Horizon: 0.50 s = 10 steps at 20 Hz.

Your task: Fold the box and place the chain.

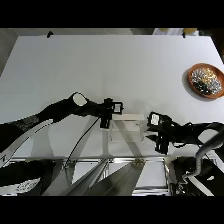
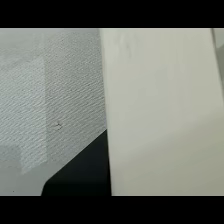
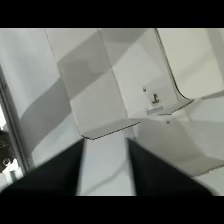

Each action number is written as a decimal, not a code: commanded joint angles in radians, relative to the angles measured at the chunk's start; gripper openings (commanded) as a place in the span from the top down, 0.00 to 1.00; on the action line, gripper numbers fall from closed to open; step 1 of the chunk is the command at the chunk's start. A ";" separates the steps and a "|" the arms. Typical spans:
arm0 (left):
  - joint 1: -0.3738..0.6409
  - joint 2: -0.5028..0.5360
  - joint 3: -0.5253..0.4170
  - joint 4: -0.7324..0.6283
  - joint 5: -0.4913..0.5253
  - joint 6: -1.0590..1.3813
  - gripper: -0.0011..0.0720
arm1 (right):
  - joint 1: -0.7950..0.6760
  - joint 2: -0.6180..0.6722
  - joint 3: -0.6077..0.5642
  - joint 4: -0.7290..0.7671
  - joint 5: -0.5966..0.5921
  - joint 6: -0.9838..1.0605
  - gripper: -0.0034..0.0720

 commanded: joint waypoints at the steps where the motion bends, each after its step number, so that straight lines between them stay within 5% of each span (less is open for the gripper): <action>1: -0.001 0.001 0.000 -0.001 0.000 0.000 0.97 | 0.119 -0.002 -0.042 -0.121 -0.104 -0.035 0.17; 2: -0.001 0.001 0.000 -0.001 0.000 0.000 0.97 | 0.170 -0.002 -0.057 -0.187 -0.125 -0.034 0.03; 10: -0.001 0.001 0.000 -0.002 -0.003 0.000 0.97 | 0.326 -0.002 -0.194 -0.327 -0.373 0.048 0.04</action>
